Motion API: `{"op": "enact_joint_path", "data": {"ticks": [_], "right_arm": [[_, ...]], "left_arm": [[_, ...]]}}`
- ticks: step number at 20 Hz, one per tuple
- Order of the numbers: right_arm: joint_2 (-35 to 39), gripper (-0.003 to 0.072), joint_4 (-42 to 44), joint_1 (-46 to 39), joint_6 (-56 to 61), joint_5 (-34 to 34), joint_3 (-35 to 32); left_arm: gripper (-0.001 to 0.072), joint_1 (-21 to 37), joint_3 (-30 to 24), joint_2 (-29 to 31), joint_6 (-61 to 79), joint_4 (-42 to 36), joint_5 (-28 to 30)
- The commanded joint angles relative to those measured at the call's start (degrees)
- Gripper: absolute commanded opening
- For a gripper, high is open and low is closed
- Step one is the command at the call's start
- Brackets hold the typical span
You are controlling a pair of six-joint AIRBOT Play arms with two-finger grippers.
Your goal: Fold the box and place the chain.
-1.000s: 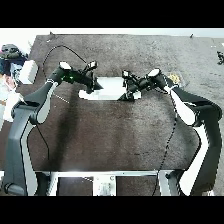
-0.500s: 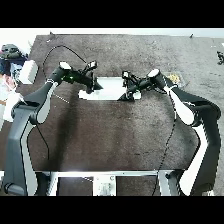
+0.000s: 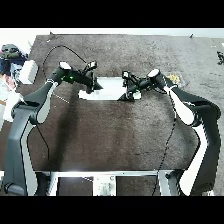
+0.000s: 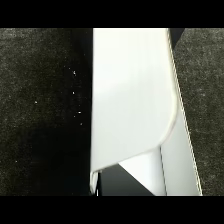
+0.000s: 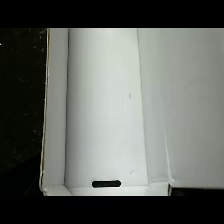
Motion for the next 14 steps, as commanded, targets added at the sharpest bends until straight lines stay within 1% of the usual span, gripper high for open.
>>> {"op": "enact_joint_path", "data": {"ticks": [1,12,14], "right_arm": [[0.0,0.045,-0.1,0.1,0.0,0.0,0.1],[0.0,0.045,-0.1,0.1,0.0,0.0,0.1],[0.0,0.0451,-0.1,0.1,0.0,0.0,0.1]], "left_arm": [[0.0012,0.0,0.0,0.0,0.0,0.0,0.0],[0.0012,0.0,0.0,0.0,-0.4,0.0,0.1],[0.0012,0.0,0.0,0.0,-0.4,0.0,-1.1]]}}
